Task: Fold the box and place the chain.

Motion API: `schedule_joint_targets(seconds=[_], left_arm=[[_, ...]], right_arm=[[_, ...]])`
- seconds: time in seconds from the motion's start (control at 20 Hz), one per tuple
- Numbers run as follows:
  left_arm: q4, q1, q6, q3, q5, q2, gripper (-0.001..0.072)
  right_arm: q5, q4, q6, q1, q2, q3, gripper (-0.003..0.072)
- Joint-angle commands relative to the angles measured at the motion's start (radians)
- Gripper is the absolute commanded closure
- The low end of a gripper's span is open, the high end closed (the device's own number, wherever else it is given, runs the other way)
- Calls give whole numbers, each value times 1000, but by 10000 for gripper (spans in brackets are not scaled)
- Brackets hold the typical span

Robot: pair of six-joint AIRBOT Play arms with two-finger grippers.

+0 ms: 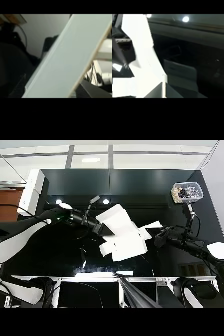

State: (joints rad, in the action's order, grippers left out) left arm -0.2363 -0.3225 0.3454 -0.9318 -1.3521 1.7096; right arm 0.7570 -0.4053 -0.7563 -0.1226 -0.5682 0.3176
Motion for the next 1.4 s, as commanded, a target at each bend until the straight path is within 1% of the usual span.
schedule_joint_targets(seconds=[0.0,0.1,0.15,0.2,0.3,0.75,0.85,0.95,1.05,1.15,1.25,1.35], left_arm=[[-75,-25,-28,-54,-74,34,93],[-92,-20,-28,-55,-84,34,93],[-105,-18,-27,-55,-89,34,107],[-119,-18,-27,-55,-92,34,176],[-135,-18,-27,-55,-92,34,203],[-164,15,52,-55,-91,33,203],[-216,11,87,-55,-81,18,204],[-285,6,113,-54,-57,-12,204],[-310,7,142,-53,-26,-52,203],[-305,6,153,-53,4,-83,203],[-298,-3,159,-47,23,-93,204],[-273,-15,154,-17,71,-94,203]], right_arm=[[-2,3,-6,0,1,0,675],[-2,3,-6,0,1,0,675],[-2,3,-6,0,1,0,675],[-2,3,-6,0,1,0,675],[-3,3,-7,0,1,0,675],[-2,0,-14,0,1,0,675],[-3,0,-14,0,1,0,675],[-3,0,-14,0,1,0,675],[-3,0,-14,0,1,0,675],[-3,0,-14,0,1,0,675],[-3,0,-14,0,1,0,675],[-3,0,-14,0,1,0,675]])
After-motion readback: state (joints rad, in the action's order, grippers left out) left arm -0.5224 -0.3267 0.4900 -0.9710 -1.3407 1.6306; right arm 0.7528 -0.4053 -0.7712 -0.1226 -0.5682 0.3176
